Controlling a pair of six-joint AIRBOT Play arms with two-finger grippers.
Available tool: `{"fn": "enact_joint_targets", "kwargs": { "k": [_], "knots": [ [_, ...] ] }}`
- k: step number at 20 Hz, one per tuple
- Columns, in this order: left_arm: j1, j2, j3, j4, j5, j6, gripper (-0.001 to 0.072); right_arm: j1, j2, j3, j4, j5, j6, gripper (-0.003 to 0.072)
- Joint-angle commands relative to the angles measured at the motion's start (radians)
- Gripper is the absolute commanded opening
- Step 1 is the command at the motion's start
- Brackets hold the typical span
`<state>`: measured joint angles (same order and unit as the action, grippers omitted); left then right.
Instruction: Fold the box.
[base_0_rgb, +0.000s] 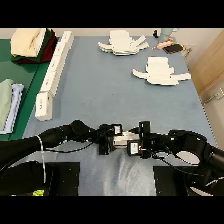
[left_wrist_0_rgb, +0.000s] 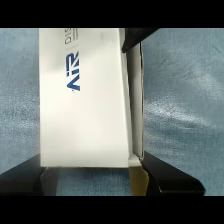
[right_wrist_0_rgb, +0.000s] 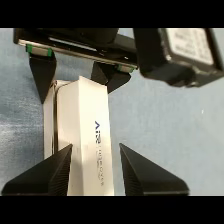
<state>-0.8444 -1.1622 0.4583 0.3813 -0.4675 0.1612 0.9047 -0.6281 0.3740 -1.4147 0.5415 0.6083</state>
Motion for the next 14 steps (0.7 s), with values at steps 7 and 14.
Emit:
{"fn": "enact_joint_targets", "kwargs": {
  "k": [7, 14],
  "knots": [
    [0.0, 0.0, 0.001, 0.0, 0.005, -0.001, 0.0524, 0.001, 0.001, 0.001, 0.054, 0.022, 0.0, 0.0466],
    [0.0, 0.0, 0.001, 0.0, 0.005, -0.001, 0.0524, 0.001, 0.048, 0.014, 0.103, 0.025, 0.006, 0.0466]
  ]
}}
